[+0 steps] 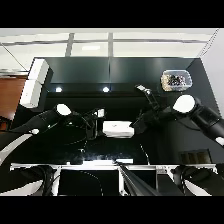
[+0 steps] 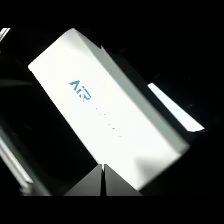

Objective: Fold the box and place the chain.

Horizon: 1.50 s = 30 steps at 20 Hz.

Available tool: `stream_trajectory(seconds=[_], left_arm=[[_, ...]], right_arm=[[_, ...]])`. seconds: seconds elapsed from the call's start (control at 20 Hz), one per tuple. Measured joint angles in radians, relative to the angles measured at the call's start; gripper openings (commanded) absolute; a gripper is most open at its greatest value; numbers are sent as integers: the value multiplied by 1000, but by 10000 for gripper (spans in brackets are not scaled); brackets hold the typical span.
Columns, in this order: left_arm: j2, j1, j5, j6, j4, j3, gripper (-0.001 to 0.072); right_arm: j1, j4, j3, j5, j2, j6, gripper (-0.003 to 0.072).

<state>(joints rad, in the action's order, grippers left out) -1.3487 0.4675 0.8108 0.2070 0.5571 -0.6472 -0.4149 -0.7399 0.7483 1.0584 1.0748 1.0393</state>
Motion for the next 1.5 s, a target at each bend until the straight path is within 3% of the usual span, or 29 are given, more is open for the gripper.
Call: stream_trajectory(seconds=[0.2,0.35,0.9,0.95,1.0,1.05,1.1,1.5], left_arm=[[0,0,0,0,0,0,350],[0,0,0,0,0,0,350],[1,0,0,0,2,0,353],[4,0,1,-4,3,0,367],[11,0,1,-4,16,0,455],[22,-1,0,-4,34,0,634],[34,-3,0,-6,55,0,712],[197,-48,63,-180,223,-7,711]], right_arm=[[-7,238,-96,-104,46,85,19],[-16,323,-119,-142,106,97,19],[-13,340,-116,-154,183,68,18],[0,317,-102,-134,167,57,18],[17,308,-88,-115,148,50,18],[42,317,-68,-71,116,43,18],[68,309,-51,-33,86,39,18],[435,126,24,182,-192,69,19]])
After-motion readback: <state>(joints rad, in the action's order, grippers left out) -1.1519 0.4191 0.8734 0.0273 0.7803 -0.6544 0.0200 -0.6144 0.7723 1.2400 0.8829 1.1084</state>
